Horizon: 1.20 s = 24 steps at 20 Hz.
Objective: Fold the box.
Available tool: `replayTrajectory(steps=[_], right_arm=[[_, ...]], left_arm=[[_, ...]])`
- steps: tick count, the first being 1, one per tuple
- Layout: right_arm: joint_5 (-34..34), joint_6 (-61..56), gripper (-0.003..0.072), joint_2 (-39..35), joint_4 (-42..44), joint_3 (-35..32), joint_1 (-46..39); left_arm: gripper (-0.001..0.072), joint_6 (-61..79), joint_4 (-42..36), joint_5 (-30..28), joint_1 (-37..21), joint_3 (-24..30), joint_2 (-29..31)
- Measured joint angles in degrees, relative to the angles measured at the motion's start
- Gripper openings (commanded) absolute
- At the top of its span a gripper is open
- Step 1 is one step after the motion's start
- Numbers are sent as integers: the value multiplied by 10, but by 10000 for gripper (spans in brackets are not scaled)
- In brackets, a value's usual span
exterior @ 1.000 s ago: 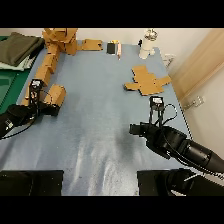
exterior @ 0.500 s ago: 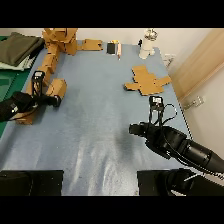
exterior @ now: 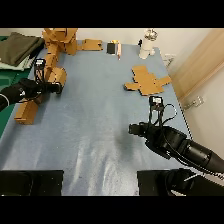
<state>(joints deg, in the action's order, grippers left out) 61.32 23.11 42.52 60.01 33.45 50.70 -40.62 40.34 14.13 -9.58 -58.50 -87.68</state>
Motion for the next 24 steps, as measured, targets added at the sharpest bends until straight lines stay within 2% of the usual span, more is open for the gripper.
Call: replayTrajectory(steps=[5,11,12,13,17,18,24], right_arm=[[-7,0,3,0,0,0,0],[-20,0,3,0,-2,0,0],[-22,0,3,0,-3,0,0],[-22,0,3,0,-3,0,0],[-23,0,3,0,-4,0,0],[-24,0,3,0,-5,0,0],[-24,0,3,0,-4,0,0]], left_arm=[[397,-67,92,-1,-1,-38,-32],[399,-156,191,-2,-1,-51,-50],[501,-165,196,-3,-1,-52,-52],[568,-173,202,-2,-1,-53,-54],[587,-187,211,0,-1,-54,-58],[701,-189,212,0,-1,-55,-58],[699,-193,216,20,-1,-66,-59]])
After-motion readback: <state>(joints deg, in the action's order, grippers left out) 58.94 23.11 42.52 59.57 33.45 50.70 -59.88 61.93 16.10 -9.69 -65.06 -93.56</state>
